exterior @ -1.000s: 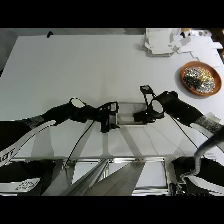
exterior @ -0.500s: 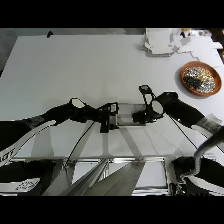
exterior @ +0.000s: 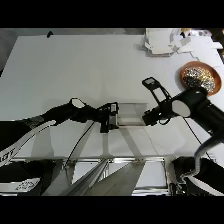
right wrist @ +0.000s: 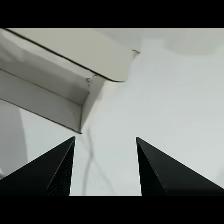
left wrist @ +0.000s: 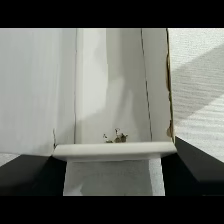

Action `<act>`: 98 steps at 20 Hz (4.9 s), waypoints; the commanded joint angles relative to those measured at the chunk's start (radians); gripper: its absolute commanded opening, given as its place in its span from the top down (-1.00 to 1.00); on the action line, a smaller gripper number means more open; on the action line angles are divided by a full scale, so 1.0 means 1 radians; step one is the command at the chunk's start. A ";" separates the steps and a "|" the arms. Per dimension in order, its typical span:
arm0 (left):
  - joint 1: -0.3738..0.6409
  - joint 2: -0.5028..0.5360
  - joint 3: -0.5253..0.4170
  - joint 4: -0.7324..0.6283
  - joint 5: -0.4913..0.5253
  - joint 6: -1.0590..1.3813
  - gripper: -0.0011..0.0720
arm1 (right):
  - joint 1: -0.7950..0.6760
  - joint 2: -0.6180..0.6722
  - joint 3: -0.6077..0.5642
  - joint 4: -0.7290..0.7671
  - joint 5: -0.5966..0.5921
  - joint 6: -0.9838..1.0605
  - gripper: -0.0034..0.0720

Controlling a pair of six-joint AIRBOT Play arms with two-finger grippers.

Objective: Fold the box and place the chain.

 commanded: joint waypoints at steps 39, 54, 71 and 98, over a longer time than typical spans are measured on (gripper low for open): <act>0.000 0.000 0.000 0.000 0.000 0.000 0.56 | -1.008 -0.774 0.595 0.166 -0.229 -0.286 0.46; 0.000 0.000 0.000 0.000 0.000 0.000 0.56 | -1.008 -0.808 0.595 0.164 -0.272 -0.283 0.87; 0.000 0.000 0.000 0.000 0.000 0.000 0.56 | -1.008 -0.325 0.595 0.196 0.027 -0.435 0.87; 0.000 0.000 0.000 0.000 0.000 0.000 0.56 | -0.642 0.539 0.428 0.642 0.324 -0.325 0.87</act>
